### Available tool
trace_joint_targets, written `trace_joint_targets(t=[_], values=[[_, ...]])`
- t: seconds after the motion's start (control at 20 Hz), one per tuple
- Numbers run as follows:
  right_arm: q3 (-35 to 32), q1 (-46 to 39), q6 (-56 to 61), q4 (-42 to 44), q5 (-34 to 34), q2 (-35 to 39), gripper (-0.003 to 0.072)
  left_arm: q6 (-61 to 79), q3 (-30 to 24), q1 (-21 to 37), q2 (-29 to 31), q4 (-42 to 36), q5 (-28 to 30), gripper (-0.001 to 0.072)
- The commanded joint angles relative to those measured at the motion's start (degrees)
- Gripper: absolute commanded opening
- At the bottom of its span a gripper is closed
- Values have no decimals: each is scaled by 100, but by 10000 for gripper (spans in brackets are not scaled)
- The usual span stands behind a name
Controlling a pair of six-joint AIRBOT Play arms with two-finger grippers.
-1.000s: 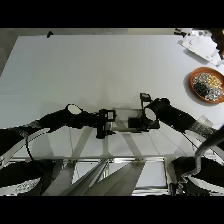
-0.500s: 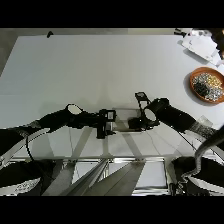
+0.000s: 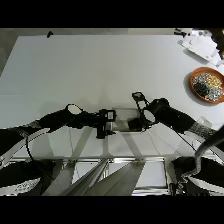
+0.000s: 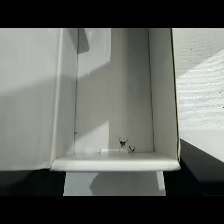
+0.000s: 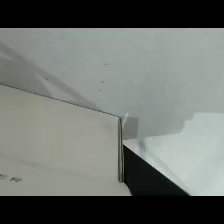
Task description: Fold the box and place the chain.
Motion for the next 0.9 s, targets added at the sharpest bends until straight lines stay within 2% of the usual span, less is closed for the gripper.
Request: trace_joint_targets(t=[0.0,0.2,0.3,0.35,0.4,0.45,0.55,0.65,0.7,0.85], values=[[0,107,0,24,-72,-4,6,52,4,4,2,15,2,279],[0,107,227,55,170,-4,14,55,4,4,2,15,2,279],[0,107,232,98,120,-4,251,52,4,4,2,15,2,279],[0,107,243,98,122,-4,314,52,4,4,2,15,2,279],[-2,116,361,92,142,-4,288,52,4,4,2,15,2,279],[-4,125,382,72,138,-11,211,52,4,4,2,15,2,279],[-4,197,389,79,164,-79,159,52,4,4,2,15,-2,279],[-4,269,490,83,188,-197,36,52,4,4,2,15,2,279],[-4,286,518,94,173,-232,6,52,4,4,2,15,0,279],[-2,289,531,90,175,-227,6,52,4,4,2,15,2,279]])
